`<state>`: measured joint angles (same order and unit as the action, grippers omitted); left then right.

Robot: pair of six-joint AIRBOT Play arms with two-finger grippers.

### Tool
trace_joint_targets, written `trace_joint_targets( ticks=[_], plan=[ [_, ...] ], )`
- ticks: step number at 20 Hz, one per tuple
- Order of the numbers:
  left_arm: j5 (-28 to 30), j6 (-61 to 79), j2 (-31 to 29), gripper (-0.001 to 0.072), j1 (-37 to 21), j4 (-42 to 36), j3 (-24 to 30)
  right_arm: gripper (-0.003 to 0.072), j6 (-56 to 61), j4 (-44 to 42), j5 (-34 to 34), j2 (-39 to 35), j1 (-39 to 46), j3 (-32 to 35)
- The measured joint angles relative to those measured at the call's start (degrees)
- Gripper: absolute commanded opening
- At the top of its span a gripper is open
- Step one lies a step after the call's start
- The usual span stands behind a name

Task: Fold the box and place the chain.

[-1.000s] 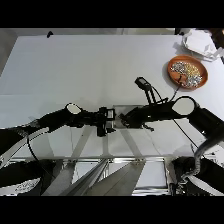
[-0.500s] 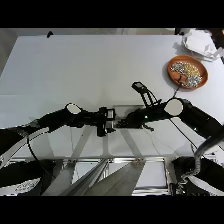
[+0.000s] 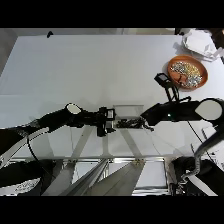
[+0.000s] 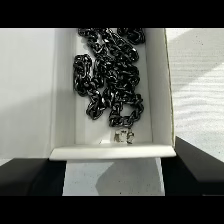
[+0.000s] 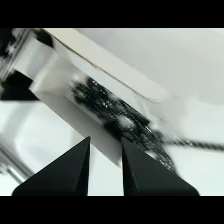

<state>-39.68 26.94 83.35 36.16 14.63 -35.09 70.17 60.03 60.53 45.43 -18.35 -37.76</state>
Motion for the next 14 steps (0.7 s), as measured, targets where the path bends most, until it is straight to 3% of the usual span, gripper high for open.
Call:
trace_joint_targets(
  ticks=[4, 6, 7, 10, 12, 14],
  plan=[
    [0.0, 0.0, 0.0, 0.0086, 0.0, 0.0, 0.0, 0.0173, -8.4, 7.7, 7.0, -2.5, 4.0, 4.0],
    [0.0, 0.0, 0.0, 0.0086, 0.0, 0.0, 0.0, 0.0366, -11.9, 9.9, 7.2, -2.9, 4.8, 7.4],
    [0.0, 0.0, 0.0, 0.0086, 0.0, 0.0, 0.0, 0.0422, -13.2, 10.9, 7.0, -3.0, 5.0, 9.1],
    [0.0, 0.0, 0.0, 0.0086, 0.0, 0.0, 0.0, 0.0399, -16.1, 12.2, 5.6, -3.2, 5.4, 12.4],
    [0.0, 0.0, 0.0, 0.0086, 0.0, 0.0, 0.0, 0.0341, -17.4, 12.6, 3.4, -3.2, 5.4, 14.0],
    [0.0, 0.0, 0.0, 0.0086, 0.0, 0.0, 0.0, 0.0341, -17.9, 12.7, 1.0, -3.2, 5.4, 15.0]
  ],
)
